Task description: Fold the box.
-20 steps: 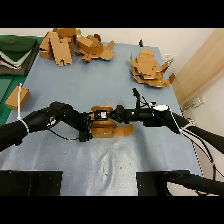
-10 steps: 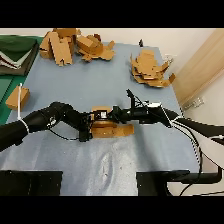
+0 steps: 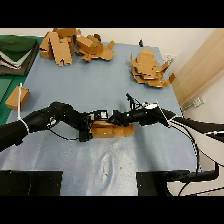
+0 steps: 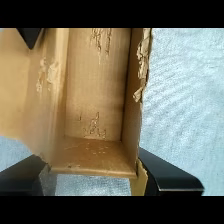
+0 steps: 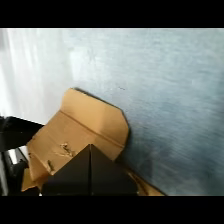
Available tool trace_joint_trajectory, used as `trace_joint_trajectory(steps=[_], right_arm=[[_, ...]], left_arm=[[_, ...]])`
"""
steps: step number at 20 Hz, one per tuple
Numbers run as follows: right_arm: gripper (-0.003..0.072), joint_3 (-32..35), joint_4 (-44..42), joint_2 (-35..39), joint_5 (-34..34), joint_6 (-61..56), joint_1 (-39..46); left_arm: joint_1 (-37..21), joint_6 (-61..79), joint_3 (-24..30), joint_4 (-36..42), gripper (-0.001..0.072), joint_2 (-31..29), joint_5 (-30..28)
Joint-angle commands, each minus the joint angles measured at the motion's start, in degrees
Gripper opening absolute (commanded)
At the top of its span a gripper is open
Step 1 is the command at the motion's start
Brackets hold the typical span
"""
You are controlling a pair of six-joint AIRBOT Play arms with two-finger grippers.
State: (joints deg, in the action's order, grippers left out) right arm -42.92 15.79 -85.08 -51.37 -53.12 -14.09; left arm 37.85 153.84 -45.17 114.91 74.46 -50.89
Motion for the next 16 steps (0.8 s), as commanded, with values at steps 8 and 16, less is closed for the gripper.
trace_joint_trajectory(steps=[8,16], right_arm=[[0.0118,-0.2,22.8,14.1,-6.5,9.5,11.2],[0.0530,-0.2,44.3,24.6,-12.6,31.7,-5.9]], left_arm=[[0.0,-0.3,0.0,0.0,0.0174,0.0,-0.1],[0.2,-0.3,0.0,0.0,0.0174,0.0,0.4]])
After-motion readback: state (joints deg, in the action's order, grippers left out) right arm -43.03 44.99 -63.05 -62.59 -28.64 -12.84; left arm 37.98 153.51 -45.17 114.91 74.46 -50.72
